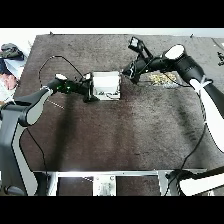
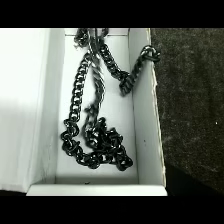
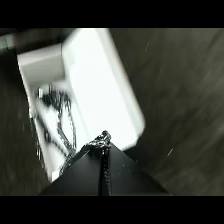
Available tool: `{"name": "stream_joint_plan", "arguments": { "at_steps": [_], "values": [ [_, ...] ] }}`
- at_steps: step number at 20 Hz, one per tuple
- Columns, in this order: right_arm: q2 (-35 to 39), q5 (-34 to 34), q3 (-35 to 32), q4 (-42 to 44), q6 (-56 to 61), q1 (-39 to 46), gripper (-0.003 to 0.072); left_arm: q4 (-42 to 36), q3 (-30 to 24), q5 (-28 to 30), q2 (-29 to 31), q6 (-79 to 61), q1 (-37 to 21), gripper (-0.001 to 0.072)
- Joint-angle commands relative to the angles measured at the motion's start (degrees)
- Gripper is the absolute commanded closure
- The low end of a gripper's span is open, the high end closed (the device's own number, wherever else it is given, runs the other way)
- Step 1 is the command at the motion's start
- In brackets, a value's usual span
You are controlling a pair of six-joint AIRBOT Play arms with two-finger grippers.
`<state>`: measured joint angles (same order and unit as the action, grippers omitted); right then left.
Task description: Fold the box and place the chain.
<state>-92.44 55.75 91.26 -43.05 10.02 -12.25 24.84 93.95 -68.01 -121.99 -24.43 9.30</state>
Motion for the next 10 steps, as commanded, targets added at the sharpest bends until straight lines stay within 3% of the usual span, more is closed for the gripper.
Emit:
{"name": "stream_joint_plan", "arguments": {
  "at_steps": [1, 6, 10],
  "values": [
    [4.5, -7.5, 0.4, 1.7, 0.0, -3.3, 0.068, 0.0, 0.0, 0.0, 0.0, 0.0, 0.0, 0.0361],
    [4.5, -12.3, 7.3, -3.9, 0.3, -9.8, 0.0681, 0.0, 0.0, 0.0, 0.0, 0.0, 0.0, 0.0361],
    [3.8, -12.6, 8.3, -7.7, 3.4, -10.4, 0.0681, 0.0, 0.0, 0.0, 0.0, 0.0, 0.0, 0.0361]
  ]
}}
